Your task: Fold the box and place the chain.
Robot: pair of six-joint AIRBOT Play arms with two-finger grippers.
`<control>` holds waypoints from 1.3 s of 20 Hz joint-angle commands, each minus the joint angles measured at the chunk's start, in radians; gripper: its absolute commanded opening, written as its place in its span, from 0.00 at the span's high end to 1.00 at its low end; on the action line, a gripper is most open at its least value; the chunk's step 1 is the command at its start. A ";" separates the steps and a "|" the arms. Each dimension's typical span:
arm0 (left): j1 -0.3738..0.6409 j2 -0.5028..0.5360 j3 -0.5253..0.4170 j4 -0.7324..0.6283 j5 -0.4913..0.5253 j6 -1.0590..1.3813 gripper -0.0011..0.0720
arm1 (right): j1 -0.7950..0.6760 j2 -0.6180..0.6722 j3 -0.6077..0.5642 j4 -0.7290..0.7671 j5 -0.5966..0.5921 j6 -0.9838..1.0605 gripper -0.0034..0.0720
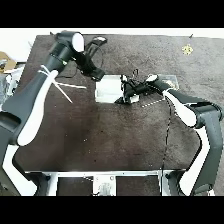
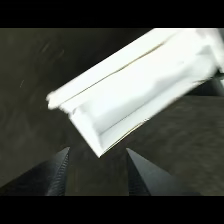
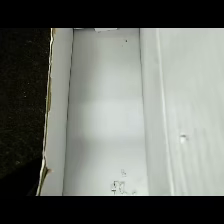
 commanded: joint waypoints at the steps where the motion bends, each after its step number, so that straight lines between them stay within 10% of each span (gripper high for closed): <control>1: 0.115 0.019 -0.023 -0.316 0.026 0.385 0.46 | 0.001 0.000 0.000 0.000 0.000 0.000 0.43; 10: 0.389 -0.091 -0.212 -0.824 0.023 1.043 0.47 | 0.001 0.000 0.000 0.000 0.001 0.000 0.43; 21: 0.414 -0.249 -0.211 -0.791 0.068 1.163 0.46 | 0.001 0.000 0.000 0.000 0.000 0.000 0.43; 26: 0.420 -0.306 -0.212 -0.798 -0.013 1.418 0.06 | 0.001 0.000 0.000 0.000 0.000 0.000 0.43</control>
